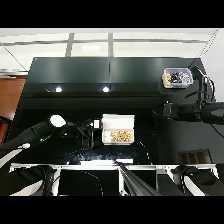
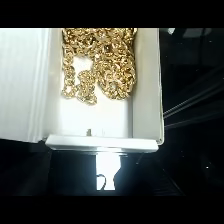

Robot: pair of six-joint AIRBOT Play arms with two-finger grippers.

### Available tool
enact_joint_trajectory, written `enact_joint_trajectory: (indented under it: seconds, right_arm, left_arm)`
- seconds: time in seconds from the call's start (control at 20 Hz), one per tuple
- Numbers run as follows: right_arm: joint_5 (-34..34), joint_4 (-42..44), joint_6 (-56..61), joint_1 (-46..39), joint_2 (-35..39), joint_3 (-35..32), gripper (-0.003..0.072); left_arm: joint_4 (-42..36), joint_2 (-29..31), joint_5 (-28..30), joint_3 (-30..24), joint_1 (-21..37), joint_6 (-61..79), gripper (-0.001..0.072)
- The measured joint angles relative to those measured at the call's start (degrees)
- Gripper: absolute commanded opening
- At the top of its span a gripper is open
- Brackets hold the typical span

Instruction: Fold the box and place the chain.

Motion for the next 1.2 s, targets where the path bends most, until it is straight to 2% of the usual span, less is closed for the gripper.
enact_joint_trajectory:
  seconds: [0.6, 0.85, 0.95, 1.0, 1.05, 1.1, 1.15, 1.2]
  right_arm:
    - [-0.04, -0.28, -0.04, 0.00, 0.00, 0.00, 0.0457]
    - [-0.15, -0.59, -0.04, 0.00, 0.00, 0.00, 0.0457]
    - [-0.15, -0.61, -0.04, 0.00, 0.00, 0.00, 0.0457]
    - [-0.17, -0.63, -0.04, 0.00, 0.00, 0.00, 0.0457]
    - [-0.17, -0.66, -0.04, 0.00, 0.00, 0.00, 0.0457]
    - [-0.15, -0.72, -0.04, 0.00, 0.00, 0.00, 0.0457]
    - [-0.13, -0.98, -0.17, 0.00, 0.00, 0.00, 0.0460]
    - [-0.04, -1.38, -0.59, 0.02, 0.00, 0.00, 0.0720]
  left_arm:
    - [-0.09, 0.00, 1.16, 0.07, -0.46, -0.61, 0.0709]
    - [-0.26, 0.00, 3.72, 0.17, -3.06, -0.63, 0.0708]
    - [-0.26, -0.02, 4.83, 0.17, -3.87, -0.66, 0.0681]
    - [-0.26, -0.02, 5.07, 0.17, -4.13, -0.66, 0.0623]
    - [-0.26, -0.02, 5.20, 0.17, -4.31, -0.72, 0.0420]
    - [-0.26, -0.02, 5.31, 0.20, -4.44, -0.66, 0.0281]
    - [-0.24, -0.02, 5.42, 0.20, -4.57, -0.66, 0.0273]
    - [-0.24, -0.02, 5.55, 0.20, -4.61, -0.66, 0.0272]
